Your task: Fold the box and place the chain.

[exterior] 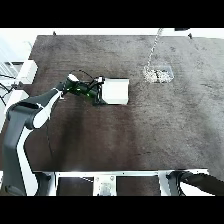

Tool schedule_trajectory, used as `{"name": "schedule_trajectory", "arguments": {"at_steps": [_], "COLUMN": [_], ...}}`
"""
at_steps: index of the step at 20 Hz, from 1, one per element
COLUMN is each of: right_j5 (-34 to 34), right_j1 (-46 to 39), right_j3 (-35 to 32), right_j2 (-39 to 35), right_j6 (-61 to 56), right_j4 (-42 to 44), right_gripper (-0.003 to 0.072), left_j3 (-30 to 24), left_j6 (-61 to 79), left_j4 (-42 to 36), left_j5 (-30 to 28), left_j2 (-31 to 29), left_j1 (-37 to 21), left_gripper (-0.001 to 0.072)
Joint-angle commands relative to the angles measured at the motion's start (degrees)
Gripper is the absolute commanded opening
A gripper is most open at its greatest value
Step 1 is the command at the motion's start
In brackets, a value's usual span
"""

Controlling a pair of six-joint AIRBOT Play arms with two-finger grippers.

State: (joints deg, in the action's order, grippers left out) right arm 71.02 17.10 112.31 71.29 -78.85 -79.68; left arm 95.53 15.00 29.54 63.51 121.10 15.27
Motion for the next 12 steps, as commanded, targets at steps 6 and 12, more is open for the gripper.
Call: {"name": "schedule_trajectory", "arguments": {"at_steps": [6,12], "right_j5": [0.52,-0.57], "right_j1": [9.35,7.58], "right_j3": [-10.95,-23.82], "right_j2": [-0.85,-0.87], "right_j6": [-0.22,-0.66], "right_j4": [0.22,-11.39], "right_gripper": [0.0009,0.0011], "left_j3": [0.00,0.00], "left_j6": [0.02,0.02], "left_j4": [0.00,0.00], "left_j5": [-0.02,0.00], "left_j2": [-0.02,-0.02], "left_j1": [-0.02,0.00], "left_gripper": [0.0355,0.0355]}}
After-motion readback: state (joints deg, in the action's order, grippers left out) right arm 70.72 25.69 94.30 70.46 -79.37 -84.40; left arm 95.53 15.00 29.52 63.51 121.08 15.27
